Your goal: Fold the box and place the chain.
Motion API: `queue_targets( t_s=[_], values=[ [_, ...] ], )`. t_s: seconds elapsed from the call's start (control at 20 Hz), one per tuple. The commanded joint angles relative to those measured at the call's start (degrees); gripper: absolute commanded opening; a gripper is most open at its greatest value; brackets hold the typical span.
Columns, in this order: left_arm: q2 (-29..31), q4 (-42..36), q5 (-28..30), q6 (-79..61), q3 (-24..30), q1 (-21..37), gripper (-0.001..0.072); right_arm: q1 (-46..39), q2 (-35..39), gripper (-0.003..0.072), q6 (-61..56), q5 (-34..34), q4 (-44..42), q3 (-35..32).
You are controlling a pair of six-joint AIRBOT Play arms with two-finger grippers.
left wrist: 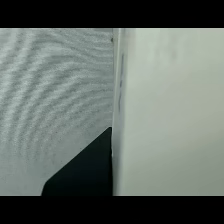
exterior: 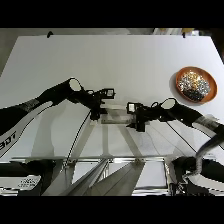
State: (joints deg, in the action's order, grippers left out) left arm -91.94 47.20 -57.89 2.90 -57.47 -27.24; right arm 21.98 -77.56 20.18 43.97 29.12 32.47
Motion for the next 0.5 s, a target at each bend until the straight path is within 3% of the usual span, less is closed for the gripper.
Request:
queue_targets(
  t_s=[0.0,0.15,0.45],
  values=[
    [0.0,0.0,0.0,0.0,0.0,0.0,0.001,0.0,-0.5,0.0502,1.3,-0.1,0.1,0.0],
    [0.0,0.0,0.0,0.0,0.0,0.0,0.001,0.0,-0.5,0.0402,1.4,-0.1,0.1,0.0],
    [0.0,0.0,0.0,0.0,0.0,0.0,0.001,0.0,-0.5,0.0402,1.3,0.0,0.2,0.0]
  ],
)
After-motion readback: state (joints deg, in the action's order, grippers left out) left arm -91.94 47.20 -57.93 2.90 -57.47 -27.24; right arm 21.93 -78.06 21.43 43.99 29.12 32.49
